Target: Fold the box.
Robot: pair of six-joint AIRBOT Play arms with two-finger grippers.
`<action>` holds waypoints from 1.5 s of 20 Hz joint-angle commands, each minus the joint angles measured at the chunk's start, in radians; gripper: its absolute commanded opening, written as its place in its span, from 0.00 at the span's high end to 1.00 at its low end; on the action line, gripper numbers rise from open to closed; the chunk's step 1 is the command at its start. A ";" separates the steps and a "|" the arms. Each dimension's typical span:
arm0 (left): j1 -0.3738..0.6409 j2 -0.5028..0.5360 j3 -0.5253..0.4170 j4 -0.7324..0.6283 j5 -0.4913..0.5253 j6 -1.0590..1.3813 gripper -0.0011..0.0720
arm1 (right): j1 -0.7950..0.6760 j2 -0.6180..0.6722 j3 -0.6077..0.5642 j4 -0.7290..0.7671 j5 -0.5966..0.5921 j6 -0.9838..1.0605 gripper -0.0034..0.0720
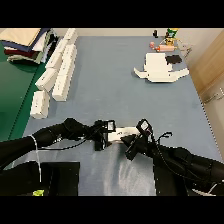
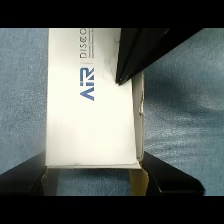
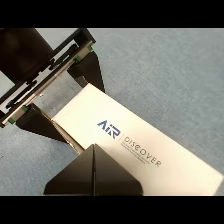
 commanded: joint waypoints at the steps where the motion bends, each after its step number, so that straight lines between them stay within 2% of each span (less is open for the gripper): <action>1: 0.000 0.000 0.001 0.000 0.000 0.000 0.35 | 0.001 -0.010 -0.001 0.001 -0.019 0.009 0.95; 16: 0.000 0.000 0.001 0.000 0.000 0.000 0.35 | 0.001 -0.026 0.008 0.008 -0.026 0.034 0.95; 24: 0.000 0.000 0.001 0.000 0.000 0.000 0.35 | 0.001 0.146 0.032 0.007 -0.029 0.034 0.95; 30: 0.000 0.000 0.001 0.000 0.000 0.000 0.35 | -0.045 0.168 0.049 -0.001 -0.032 0.034 0.95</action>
